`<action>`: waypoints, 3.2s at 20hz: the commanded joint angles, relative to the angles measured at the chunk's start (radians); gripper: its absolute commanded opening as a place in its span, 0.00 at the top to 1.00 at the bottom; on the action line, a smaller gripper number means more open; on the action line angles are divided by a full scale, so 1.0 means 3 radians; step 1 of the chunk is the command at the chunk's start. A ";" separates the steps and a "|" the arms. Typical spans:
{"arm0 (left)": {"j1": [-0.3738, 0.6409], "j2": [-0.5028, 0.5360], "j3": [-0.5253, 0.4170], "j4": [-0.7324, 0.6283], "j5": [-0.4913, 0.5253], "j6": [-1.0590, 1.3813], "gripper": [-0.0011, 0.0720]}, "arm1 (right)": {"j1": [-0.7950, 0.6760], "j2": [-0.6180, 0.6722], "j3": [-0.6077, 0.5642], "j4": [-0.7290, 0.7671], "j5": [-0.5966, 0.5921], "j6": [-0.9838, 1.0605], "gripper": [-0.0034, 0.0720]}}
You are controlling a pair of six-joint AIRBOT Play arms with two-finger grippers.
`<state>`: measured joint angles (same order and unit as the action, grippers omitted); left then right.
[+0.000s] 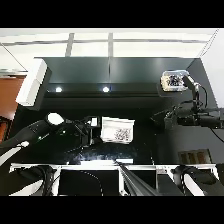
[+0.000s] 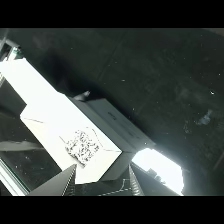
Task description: Fold the box and place the chain.
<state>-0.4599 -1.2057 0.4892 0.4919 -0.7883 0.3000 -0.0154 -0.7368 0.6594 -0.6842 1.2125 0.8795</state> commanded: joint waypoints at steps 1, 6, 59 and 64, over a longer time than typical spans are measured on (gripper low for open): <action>-0.0003 -0.0074 0.0083 0.0062 -0.0004 -0.0003 0.01 | 0.0004 0.0001 -0.0001 -0.0005 0.0003 0.0001 0.45; -0.0003 -0.0139 0.0149 0.0097 -0.0050 -0.0003 0.01 | 0.0003 0.0001 -0.0001 -0.0006 0.0022 0.0001 0.45; -0.0334 -0.0179 0.0187 -0.0085 0.0094 -0.0231 0.02 | 0.0003 0.0000 -0.0025 -0.0028 -0.0017 0.0000 0.45; -0.0334 -0.0179 0.0187 -0.0084 0.0085 -0.0230 0.02 | 0.0003 0.0000 -0.0025 -0.0028 -0.0018 0.0000 0.45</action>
<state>-0.5594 -1.2587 0.5442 0.4664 -0.7650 0.2302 -0.0147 -0.7364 0.6521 -0.6930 1.2072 0.8791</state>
